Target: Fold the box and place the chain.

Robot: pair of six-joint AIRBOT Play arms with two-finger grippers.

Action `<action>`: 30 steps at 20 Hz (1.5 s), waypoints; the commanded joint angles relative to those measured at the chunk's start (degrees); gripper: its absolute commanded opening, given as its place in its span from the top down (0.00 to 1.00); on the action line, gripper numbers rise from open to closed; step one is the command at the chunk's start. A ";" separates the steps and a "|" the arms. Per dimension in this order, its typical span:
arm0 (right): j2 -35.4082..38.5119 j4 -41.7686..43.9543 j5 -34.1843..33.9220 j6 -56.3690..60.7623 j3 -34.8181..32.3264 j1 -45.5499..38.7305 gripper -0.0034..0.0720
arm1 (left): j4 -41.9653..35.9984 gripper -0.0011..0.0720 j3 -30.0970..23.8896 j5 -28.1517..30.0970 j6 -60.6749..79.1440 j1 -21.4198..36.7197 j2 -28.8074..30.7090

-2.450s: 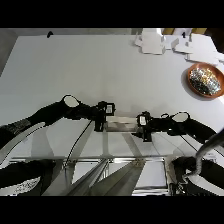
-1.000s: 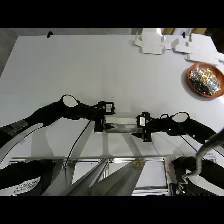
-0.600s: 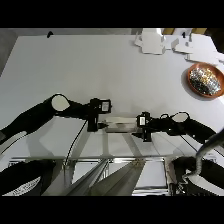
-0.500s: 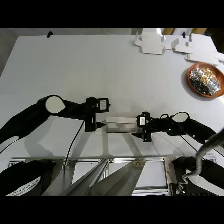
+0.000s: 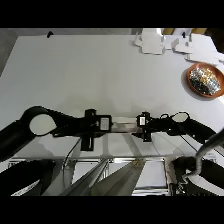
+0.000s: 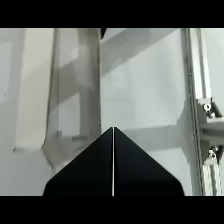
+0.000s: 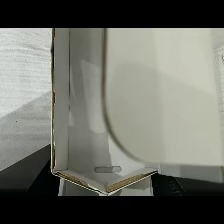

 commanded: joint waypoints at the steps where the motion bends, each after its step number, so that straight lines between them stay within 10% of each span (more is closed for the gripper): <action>1: 0.04 0.00 0.04 0.02 -0.02 -0.02 0.41 | -0.68 0.98 -0.02 14.45 -1.49 -5.99 -4.61; 7: 0.04 0.00 0.07 0.02 -0.02 -0.02 0.41 | -13.03 0.98 0.00 40.79 -1.42 -0.46 -14.82; 16: 0.04 0.00 0.09 0.02 -0.02 -0.02 0.41 | -15.02 0.98 0.00 33.57 -1.49 3.82 -24.11; 25: 0.04 0.00 0.09 0.02 -0.02 -0.02 0.41 | -0.79 0.98 -0.22 12.98 -3.04 8.04 -4.07; 30: 0.04 0.00 0.17 0.02 -0.02 -0.02 0.41 | 0.31 0.98 -7.63 10.10 -0.50 9.79 -2.82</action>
